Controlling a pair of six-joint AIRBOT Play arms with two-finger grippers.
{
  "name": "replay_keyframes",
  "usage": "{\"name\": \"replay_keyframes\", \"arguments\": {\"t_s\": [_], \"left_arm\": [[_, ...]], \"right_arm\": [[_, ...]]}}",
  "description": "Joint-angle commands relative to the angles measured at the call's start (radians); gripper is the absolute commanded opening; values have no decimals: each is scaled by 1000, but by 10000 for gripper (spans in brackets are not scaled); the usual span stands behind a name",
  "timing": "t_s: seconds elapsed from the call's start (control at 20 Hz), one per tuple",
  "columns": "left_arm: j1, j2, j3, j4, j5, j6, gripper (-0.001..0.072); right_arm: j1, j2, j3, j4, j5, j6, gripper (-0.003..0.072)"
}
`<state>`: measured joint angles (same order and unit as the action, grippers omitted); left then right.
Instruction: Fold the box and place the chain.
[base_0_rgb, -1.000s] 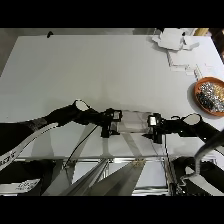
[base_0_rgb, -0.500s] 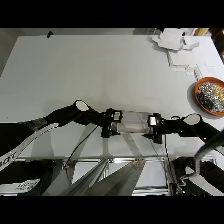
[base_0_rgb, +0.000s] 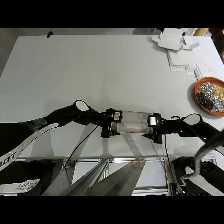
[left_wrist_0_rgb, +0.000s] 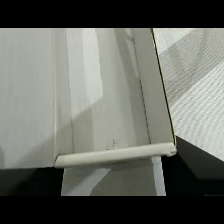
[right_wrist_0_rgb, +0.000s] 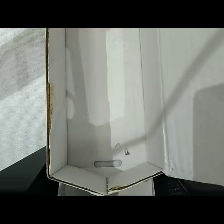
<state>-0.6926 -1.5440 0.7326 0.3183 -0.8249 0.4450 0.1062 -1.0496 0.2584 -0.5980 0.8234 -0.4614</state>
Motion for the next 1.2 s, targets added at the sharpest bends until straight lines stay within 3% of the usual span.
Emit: {"name": "replay_keyframes", "arguments": {"t_s": [0.0, 0.1, 0.15, 0.2, 0.5, 0.7, 0.8, 0.95, 1.05, 1.1, 1.15], "left_arm": [[-1, -1, -1, 1, -2, 0, 333], [-1, -1, -1, 1, -2, 0, 333], [-1, -1, -1, 1, -2, 0, 333], [-1, -1, -1, 1, -2, 0, 333], [-1, -1, -1, 1, -2, 0, 333], [-1, -1, -1, 1, -2, 0, 333], [-1, -1, -1, 1, -2, 0, 333], [-1, -1, -1, 1, -2, 0, 333], [-1, -1, -1, 1, -2, 0, 333], [-1, -1, -1, 1, -2, 0, 333], [-1, -1, -1, 1, -2, 0, 333]], "right_arm": [[0, 0, 0, -1, 8, 0, 454], [0, 6, 0, -10, 8, 16, 490], [0, 17, 0, -33, 8, 47, 625], [0, 39, 0, -70, 7, 88, 686], [0, 290, 0, -474, 131, 464, 686], [0, 481, 0, -507, 249, 634, 670], [0, 589, 0, -486, 293, 684, 611], [0, 718, 0, -361, 365, 700, 358], [0, 741, 0, -180, 357, 683, 107], [0, 732, 0, -91, 330, 647, 21], [0, 715, 0, -24, 277, 626, 19]]}}
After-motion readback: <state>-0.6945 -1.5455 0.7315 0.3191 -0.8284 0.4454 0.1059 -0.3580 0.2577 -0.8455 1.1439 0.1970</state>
